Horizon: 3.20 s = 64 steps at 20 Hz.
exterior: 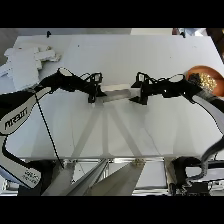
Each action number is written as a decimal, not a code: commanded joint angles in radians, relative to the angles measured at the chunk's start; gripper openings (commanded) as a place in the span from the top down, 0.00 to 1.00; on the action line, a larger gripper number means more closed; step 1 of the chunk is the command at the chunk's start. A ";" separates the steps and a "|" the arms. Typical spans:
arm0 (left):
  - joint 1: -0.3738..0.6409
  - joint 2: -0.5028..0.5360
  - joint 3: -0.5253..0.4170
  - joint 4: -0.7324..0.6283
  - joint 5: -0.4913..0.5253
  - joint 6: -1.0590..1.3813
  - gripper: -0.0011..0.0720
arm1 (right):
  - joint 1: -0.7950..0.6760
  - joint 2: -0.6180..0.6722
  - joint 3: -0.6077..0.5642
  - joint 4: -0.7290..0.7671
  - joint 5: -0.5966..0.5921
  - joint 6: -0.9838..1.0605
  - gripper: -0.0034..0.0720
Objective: Fold the box and place the chain.
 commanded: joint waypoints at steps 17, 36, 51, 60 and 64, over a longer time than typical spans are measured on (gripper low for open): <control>0.000 -0.001 0.000 0.000 0.000 0.000 0.96 | 0.049 -0.180 0.160 -0.136 0.219 0.105 0.04; 0.000 -0.001 0.000 0.000 0.000 0.000 0.96 | 0.047 -0.180 0.160 -0.128 0.204 0.104 0.11; 0.000 -0.001 0.000 0.000 0.000 0.000 0.96 | 0.047 -0.180 0.160 -0.128 0.205 0.105 0.35; 0.000 -0.001 0.000 0.000 -0.002 0.000 0.96 | 0.047 -0.180 0.160 -0.128 0.205 0.105 0.35; -0.002 -0.001 0.000 0.004 -0.003 0.000 0.96 | 0.047 -0.180 0.160 -0.128 0.205 0.105 0.35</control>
